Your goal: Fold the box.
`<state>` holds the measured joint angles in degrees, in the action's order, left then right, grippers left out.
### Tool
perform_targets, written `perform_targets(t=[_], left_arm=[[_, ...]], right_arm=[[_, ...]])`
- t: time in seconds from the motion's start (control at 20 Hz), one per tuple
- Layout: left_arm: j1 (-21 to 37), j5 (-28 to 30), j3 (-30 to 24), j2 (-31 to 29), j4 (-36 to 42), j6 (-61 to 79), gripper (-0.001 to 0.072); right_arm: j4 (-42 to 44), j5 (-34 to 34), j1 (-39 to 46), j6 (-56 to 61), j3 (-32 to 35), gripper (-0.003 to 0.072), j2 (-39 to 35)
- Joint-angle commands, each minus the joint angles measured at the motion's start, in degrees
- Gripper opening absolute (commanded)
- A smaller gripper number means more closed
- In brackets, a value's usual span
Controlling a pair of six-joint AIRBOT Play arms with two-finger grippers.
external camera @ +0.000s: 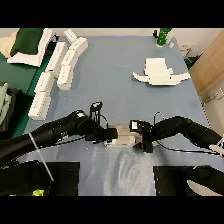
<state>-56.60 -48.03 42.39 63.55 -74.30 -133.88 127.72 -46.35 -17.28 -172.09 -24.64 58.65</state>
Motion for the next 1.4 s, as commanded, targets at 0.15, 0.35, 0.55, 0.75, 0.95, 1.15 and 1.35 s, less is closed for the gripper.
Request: perform_targets(t=[0.15, 0.35, 0.55, 0.75, 0.95, 1.15, 1.35], left_arm=[[-1.1, -9.6, 8.6, 9.0, -5.4, -7.3, 0.0343], [-3.8, -15.1, 13.6, 13.7, -10.9, -11.6, 0.0343], [-5.8, -15.2, 15.6, 17.1, -12.4, -15.4, 0.0343], [-7.4, -15.3, 15.6, 17.8, -14.4, -18.1, 0.0125], [-7.7, -15.2, 15.7, 17.8, -14.7, -18.7, 0.0017], [-7.7, -15.2, 15.8, 17.6, -14.2, -17.9, 0.0062], [-7.7, -18.2, 16.4, 14.2, -13.4, -15.5, 0.0596]], right_arm=[[0.0, 0.0, 0.0, 0.0, 0.0, 0.0509, 0.0], [0.0, 0.0, 0.0, 0.0, 0.0, 0.0509, 0.0], [0.0, 0.0, 0.0, 0.0, 0.0, 0.0509, 0.0], [0.0, 0.0, 0.0, 0.0, 0.0, 0.0509, 0.0], [0.0, 0.0, 0.0, 0.0, 0.0, 0.0509, 0.0], [0.0, 0.0, 0.0, 0.0, 0.0, 0.0509, 0.0], [0.0, 0.0, 0.0, 0.0, 0.0, 0.0509, 0.0]])
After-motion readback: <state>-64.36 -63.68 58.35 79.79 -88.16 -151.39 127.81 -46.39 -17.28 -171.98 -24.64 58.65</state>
